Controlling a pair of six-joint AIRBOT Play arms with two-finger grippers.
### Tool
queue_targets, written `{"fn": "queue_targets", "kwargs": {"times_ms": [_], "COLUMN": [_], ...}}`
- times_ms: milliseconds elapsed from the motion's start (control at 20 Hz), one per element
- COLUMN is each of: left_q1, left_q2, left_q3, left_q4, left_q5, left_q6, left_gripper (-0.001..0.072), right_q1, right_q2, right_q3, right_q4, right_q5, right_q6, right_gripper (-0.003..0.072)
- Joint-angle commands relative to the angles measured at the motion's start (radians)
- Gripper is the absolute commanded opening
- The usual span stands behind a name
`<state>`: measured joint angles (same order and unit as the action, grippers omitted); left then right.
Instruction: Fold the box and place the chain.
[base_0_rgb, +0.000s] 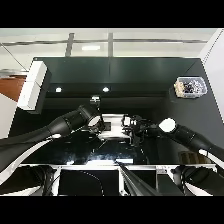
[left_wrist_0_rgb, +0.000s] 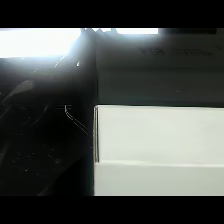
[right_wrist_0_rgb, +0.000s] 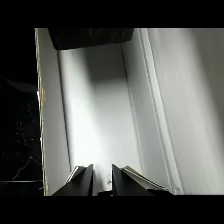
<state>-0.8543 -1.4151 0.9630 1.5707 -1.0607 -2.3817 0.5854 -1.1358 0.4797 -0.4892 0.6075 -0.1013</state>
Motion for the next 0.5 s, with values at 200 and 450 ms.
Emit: {"fn": "queue_targets", "kwargs": {"times_ms": [200,450], "left_q1": [-0.001,-0.001], "left_q2": [0.0,0.0], "left_q3": [0.0,0.0], "left_q4": [-0.002,-0.002], "left_q5": [0.0,-0.002], "left_q6": [-0.001,-0.001], "left_gripper": [0.0027,0.0028], "right_q1": [0.003,0.002], "right_q2": [-0.005,-0.005], "right_q3": [0.0,0.0], "right_q4": [0.013,0.013], "right_q5": [-0.014,-0.018], "right_q6": [0.0,0.0], "right_gripper": [0.0209,0.014]}}
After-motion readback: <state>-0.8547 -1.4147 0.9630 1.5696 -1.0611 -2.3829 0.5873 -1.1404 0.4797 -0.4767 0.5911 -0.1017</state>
